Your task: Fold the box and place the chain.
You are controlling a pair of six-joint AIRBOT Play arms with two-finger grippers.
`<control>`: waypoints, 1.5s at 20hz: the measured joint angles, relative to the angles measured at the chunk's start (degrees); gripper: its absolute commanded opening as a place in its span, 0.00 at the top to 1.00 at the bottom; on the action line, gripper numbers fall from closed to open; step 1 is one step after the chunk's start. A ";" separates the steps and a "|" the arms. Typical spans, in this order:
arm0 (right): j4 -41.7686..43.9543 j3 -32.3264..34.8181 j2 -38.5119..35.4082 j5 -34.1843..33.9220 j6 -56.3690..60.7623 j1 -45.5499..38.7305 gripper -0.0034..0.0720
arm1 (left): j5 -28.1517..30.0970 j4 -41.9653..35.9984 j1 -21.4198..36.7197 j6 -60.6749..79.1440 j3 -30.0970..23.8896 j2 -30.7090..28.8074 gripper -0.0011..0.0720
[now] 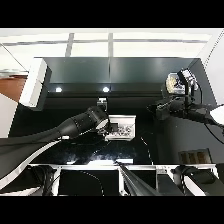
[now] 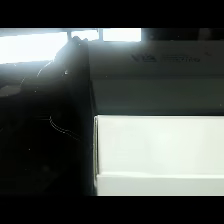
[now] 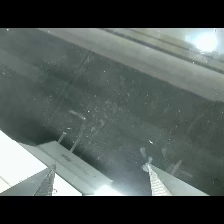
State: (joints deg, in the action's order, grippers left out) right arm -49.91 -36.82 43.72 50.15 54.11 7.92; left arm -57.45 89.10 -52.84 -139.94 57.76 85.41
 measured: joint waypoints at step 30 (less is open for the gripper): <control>-0.28 0.00 0.04 1.22 0.13 0.00 0.02 | -14.80 -2.47 9.49 43.78 -1.18 -22.56 0.13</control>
State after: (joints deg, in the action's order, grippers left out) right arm -50.19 -36.82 43.77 51.37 54.24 7.92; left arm -72.25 86.63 -43.35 -96.16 56.58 62.85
